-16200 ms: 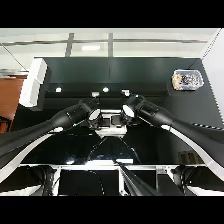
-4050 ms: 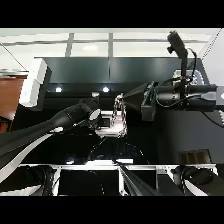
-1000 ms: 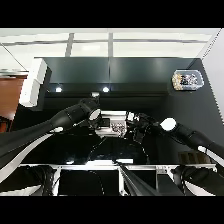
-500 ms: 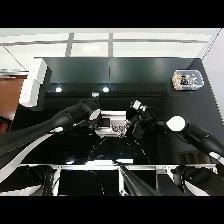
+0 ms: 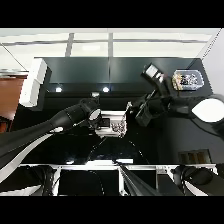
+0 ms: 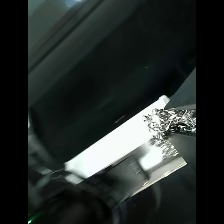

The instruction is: Fold the box and place the chain.

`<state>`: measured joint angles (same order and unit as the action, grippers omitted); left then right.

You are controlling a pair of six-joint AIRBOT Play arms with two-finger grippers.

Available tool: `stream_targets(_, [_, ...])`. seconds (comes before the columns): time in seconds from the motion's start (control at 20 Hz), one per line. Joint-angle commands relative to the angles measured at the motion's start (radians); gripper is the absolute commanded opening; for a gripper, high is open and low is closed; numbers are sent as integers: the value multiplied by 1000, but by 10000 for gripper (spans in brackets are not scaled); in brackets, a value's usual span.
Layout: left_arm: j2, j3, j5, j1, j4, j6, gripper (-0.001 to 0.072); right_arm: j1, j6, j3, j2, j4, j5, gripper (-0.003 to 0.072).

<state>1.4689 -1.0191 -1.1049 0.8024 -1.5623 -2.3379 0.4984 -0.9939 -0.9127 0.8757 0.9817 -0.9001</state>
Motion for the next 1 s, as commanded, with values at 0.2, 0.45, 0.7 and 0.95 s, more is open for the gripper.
stream_targets(0.2, [1,0,0,0,0,0,34,2,-98,-106,43,-127,-73,18])
stream_targets(0.45, [1,0,0,0,0,0,34,-18,-98,-34,165,-138,-91,435])
stream_targets(0.7, [1,0,0,-1,0,0,34,-206,-41,-13,125,-88,-290,435])
stream_targets(0.95, [1,0,1,-1,0,0,35,-256,199,263,111,-187,-140,447])
